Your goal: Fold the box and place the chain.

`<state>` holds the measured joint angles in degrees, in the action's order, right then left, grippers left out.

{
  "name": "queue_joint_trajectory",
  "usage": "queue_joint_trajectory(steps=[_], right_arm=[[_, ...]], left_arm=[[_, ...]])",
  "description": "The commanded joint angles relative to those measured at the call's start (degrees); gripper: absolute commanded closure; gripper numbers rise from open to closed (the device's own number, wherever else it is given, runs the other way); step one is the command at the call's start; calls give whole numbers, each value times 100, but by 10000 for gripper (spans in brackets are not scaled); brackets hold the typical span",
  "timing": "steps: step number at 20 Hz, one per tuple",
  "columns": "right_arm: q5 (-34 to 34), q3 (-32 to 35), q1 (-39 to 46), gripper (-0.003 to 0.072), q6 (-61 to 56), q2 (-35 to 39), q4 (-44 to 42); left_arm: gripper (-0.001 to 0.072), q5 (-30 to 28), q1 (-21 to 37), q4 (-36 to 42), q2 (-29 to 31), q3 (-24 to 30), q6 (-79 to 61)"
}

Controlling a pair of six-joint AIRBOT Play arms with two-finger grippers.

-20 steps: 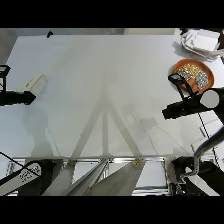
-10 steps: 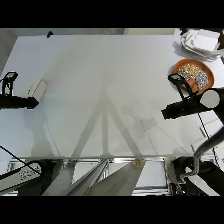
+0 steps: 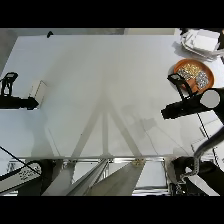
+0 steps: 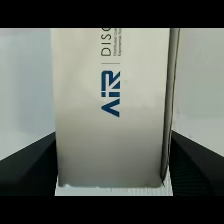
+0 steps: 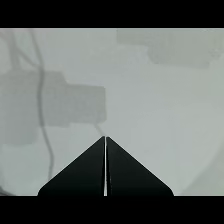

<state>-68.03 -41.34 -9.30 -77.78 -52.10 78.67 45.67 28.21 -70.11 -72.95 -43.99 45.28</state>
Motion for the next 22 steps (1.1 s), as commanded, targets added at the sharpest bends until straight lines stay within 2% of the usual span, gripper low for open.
queue_joint_trajectory(steps=[1,6,10,11,15,18,22], right_arm=[[4,4,2,670,0,-4,-7],[50,4,2,670,0,-4,-7],[118,4,2,670,0,-2,-160],[120,4,2,670,0,-2,-166],[122,4,2,670,0,0,-199],[125,4,2,670,0,0,-201],[138,4,2,670,0,0,-260]], left_arm=[[9,-118,-4,-24,468,0,-2],[12,-280,-28,334,1674,0,-2],[18,-155,-516,592,2334,0,-2],[59,-66,-699,616,2426,0,-2],[448,619,-1556,636,2516,0,2],[706,1167,-2096,640,2472,0,0],[705,1611,-2505,645,2293,0,343]])
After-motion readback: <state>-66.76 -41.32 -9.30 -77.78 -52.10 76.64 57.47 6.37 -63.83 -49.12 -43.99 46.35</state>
